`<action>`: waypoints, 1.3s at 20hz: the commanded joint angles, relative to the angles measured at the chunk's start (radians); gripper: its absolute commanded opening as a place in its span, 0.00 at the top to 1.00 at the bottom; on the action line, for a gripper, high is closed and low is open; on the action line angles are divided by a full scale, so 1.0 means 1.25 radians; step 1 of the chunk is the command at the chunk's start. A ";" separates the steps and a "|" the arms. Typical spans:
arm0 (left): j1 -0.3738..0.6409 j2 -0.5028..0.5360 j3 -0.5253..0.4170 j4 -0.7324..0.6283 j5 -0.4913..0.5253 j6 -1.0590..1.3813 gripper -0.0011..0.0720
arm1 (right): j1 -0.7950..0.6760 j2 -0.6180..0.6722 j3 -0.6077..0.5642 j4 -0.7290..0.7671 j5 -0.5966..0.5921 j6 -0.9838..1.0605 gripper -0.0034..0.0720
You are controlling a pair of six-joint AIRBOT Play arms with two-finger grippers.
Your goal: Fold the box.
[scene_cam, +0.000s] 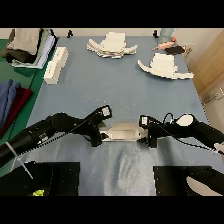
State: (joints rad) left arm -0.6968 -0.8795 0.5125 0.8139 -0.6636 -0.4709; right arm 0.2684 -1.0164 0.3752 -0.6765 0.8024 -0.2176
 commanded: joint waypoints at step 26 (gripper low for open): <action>0.029 -0.423 0.237 -0.277 -0.025 -0.589 0.96 | 0.000 0.000 0.000 0.000 0.001 -0.001 0.25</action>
